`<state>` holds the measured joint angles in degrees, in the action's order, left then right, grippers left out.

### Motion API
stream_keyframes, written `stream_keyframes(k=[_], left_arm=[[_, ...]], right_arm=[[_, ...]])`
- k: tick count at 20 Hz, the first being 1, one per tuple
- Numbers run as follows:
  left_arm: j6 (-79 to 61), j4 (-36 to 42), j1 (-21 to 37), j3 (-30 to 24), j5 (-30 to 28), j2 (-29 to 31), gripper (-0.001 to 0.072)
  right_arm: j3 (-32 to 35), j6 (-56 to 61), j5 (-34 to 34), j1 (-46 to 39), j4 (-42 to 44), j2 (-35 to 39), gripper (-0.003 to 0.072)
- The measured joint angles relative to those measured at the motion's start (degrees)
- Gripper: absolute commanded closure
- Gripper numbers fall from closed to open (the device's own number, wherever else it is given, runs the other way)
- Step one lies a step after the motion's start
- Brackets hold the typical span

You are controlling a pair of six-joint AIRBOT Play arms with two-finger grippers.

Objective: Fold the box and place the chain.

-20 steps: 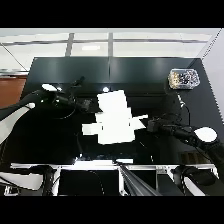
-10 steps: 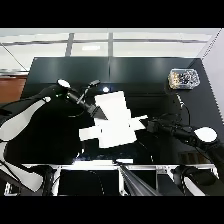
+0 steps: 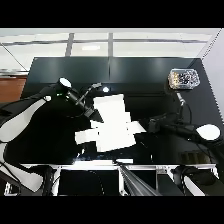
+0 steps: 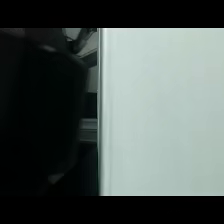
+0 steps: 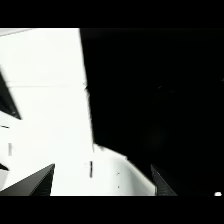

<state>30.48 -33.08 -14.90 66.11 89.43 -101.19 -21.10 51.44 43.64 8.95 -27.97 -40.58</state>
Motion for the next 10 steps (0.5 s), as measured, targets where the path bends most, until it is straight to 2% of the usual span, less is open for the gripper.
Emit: stream_keyframes(k=[2,4,7,10], left_arm=[[0.46,-0.92,-1.31,-1.88,-1.66,3.72,0.0683],[-1.49,-1.31,-3.3,-4.9,-6.82,8.81,0.0682],[-9.4,-1.29,-7.52,-9.51,-16.17,16.28,0.0682],[-18.25,-4.81,-11.85,-11.56,-22.18,19.56,0.0682]], right_arm=[[-4.48,-2.29,4.98,-1.81,-6.91,0.0,-0.001],[-8.41,-5.09,8.76,-2.84,-12.66,0.0,-0.0009],[-11.32,-11.15,12.24,-3.26,-16.57,0.0,-0.0009],[-12.07,-16.9,13.57,-2.38,-18.58,0.0,-0.0009]])
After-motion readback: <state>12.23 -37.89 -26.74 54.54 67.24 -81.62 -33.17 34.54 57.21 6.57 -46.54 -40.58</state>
